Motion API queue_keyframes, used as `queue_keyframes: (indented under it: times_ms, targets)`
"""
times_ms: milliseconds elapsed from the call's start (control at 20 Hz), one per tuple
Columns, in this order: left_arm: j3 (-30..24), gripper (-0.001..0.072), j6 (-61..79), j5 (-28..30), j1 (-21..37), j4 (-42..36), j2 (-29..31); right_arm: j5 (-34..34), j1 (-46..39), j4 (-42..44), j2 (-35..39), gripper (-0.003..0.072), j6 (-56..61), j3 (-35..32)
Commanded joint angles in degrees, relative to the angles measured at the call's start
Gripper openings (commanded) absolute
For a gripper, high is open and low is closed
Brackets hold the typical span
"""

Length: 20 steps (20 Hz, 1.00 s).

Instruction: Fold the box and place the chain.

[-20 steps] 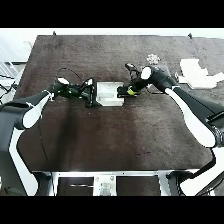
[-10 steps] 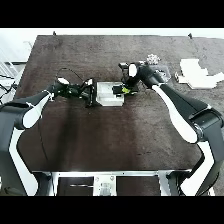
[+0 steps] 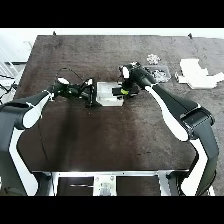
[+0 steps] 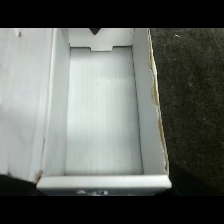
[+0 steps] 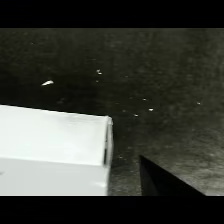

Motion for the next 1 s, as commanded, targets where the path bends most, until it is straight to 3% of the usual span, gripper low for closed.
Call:
queue_keyframes:
  times_ms: [0, 500, 600, 700, 750, 800, 850, 950]
  targets:
    - [0.02, 0.0355, -0.13, 0.0, 0.0, 0.0, 0.04, 0.33, 0.09, -1.99, -0.13, 0.0364, 3.87, 0.17]
    - [0.02, 0.0355, -0.13, 0.02, 0.0, 0.0, 0.04, 0.46, 1.09, -1.77, -0.13, 0.0181, 11.43, 0.15]
    - [0.02, 0.0355, -0.13, 0.02, 0.0, 0.0, 0.04, 0.46, 1.09, -1.53, -0.13, 0.007, 11.52, 0.15]
    - [0.02, 0.0355, -0.13, 0.02, 0.0, 0.0, 0.04, 0.44, 1.2, -1.57, -0.13, 0.0012, 11.52, 0.15]
    - [0.02, 0.0355, -0.13, 0.02, 0.0, 0.0, 0.04, 0.42, 1.33, -1.7, -0.13, 0.0011, 11.52, 0.15]
    - [0.02, 0.0355, -0.13, 0.02, 0.0, 0.0, 0.04, 0.39, 1.36, -1.99, -0.11, 0.0075, 11.52, 0.15]
    - [0.02, 0.0355, -0.13, 0.02, 0.0, 0.0, 0.04, 0.39, 1.4, -1.99, -0.11, 0.0187, 11.52, 0.15]
    - [0.02, 0.0355, -0.13, 0.02, 0.0, 0.0, 0.04, 0.42, 1.4, -2.23, 0.02, 0.0242, 11.5, 0.17]
